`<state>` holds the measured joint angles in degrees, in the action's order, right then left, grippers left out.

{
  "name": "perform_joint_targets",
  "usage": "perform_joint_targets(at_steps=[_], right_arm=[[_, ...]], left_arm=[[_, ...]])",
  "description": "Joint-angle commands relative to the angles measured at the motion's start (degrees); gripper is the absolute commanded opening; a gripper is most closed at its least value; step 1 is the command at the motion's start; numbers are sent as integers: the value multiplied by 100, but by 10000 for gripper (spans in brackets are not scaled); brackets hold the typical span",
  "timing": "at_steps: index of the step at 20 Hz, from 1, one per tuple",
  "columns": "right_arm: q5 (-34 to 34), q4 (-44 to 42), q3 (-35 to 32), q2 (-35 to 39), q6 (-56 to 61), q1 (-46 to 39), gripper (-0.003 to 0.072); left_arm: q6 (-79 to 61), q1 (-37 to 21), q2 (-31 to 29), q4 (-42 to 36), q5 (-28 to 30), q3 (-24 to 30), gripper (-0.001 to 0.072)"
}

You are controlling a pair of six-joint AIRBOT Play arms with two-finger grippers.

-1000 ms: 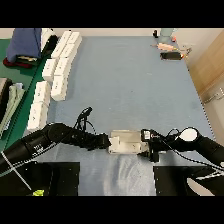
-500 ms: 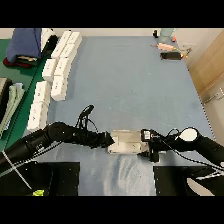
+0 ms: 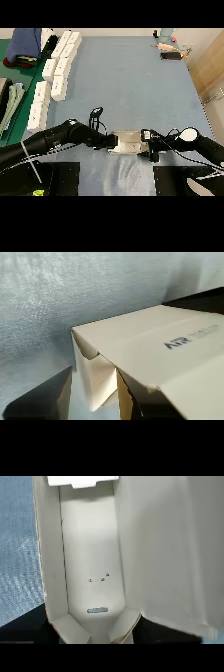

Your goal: Fold the box.

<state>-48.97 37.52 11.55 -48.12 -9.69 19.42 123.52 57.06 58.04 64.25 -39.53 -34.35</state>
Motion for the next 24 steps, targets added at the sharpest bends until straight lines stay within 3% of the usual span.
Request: perform_joint_targets(at_steps=[1, 11, 16, 24], right_arm=[[-2, 0, 4, -2, 0, -4, 537], [0, 0, 4, -2, 0, -4, 537], [0, 0, 4, -2, 0, -4, 537], [0, 0, 4, -2, 0, -4, 537]], left_arm=[[1161, 282, 551, 1187, -651, -481, 424], [1762, 461, 1451, 1690, -1471, -1502, 424], [2337, 1084, 1825, 2551, -2293, -2017, 424], [2791, 1512, 2205, 2837, -2321, -2155, 407]])
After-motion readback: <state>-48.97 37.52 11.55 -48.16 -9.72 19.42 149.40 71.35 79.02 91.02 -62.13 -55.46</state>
